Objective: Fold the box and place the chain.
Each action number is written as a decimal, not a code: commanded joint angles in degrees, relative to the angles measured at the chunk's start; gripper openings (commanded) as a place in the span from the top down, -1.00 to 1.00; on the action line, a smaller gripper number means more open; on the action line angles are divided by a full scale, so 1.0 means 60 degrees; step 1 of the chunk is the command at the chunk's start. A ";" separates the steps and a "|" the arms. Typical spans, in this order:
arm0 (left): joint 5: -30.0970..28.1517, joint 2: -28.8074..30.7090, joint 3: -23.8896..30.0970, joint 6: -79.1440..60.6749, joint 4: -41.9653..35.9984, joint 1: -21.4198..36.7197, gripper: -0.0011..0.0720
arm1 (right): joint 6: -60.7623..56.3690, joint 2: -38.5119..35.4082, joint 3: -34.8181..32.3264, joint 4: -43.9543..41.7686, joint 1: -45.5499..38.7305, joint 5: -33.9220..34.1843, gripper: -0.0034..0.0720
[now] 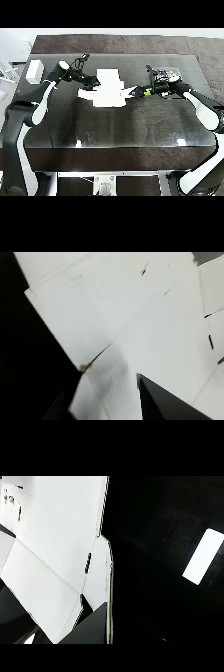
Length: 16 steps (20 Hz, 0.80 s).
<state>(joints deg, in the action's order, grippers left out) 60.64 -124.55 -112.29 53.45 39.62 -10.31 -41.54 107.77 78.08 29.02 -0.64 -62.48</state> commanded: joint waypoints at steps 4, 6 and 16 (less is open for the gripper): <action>0.0226 -0.0280 -0.0004 -0.0350 -0.0969 0.0015 -0.34 | 0.0029 0.0004 0.0000 0.0000 -0.0004 -0.0022 0.91; 0.0219 -0.0291 -0.0004 -0.0495 -0.0984 0.0015 -0.04 | 0.0029 0.0004 0.0000 0.0000 -0.0004 -0.0022 0.91; 0.0248 -0.0299 -0.0004 -0.1002 -0.1137 0.0015 0.03 | 0.0033 0.0004 -0.0018 0.0033 -0.0004 -0.0095 0.91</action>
<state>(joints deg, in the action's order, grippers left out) 61.78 -126.30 -112.29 48.42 33.01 -10.22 -41.34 107.77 78.00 29.17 -0.71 -62.94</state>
